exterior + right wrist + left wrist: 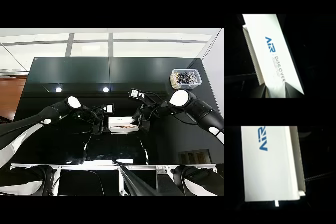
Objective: Fold the box and place the chain.
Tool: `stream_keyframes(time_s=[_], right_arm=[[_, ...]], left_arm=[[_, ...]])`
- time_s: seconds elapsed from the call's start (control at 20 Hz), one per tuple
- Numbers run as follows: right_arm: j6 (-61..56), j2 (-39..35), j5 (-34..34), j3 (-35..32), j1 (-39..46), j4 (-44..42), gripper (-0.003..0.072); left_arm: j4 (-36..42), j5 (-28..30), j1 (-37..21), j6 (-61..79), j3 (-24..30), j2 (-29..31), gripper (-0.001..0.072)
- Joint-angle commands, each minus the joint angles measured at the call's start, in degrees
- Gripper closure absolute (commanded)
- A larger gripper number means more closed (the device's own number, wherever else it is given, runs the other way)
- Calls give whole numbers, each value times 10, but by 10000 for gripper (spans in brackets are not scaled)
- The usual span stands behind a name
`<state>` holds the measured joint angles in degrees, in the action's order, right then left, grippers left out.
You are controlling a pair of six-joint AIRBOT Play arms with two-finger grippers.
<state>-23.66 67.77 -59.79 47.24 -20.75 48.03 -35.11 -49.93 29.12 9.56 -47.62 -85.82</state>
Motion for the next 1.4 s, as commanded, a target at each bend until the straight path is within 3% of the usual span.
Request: stream_keyframes(time_s=[0.0, 0.1, 0.4, 0.45, 0.5, 1.35], right_arm=[[-2, 0, -9, 0, -1, 1, 445], [-2, 0, -10, 0, -1, 1, 408], [-14, 0, -10, -1, -1, 5, 405], [-17, 0, -10, -1, -1, 5, 343], [-19, 0, -10, -1, -1, 5, 336], [-47, 0, -17, -5, -1, 43, 339]], left_arm=[[0, 0, 0, 0, 0, 0, 171], [0, 0, 0, 0, 0, 0, 171], [0, -1, 0, 0, 0, 0, 171], [0, -1, 0, 0, 0, 0, 171], [0, -1, 0, 0, 0, 0, 171], [0, -1, 0, 0, 0, 0, 171]])
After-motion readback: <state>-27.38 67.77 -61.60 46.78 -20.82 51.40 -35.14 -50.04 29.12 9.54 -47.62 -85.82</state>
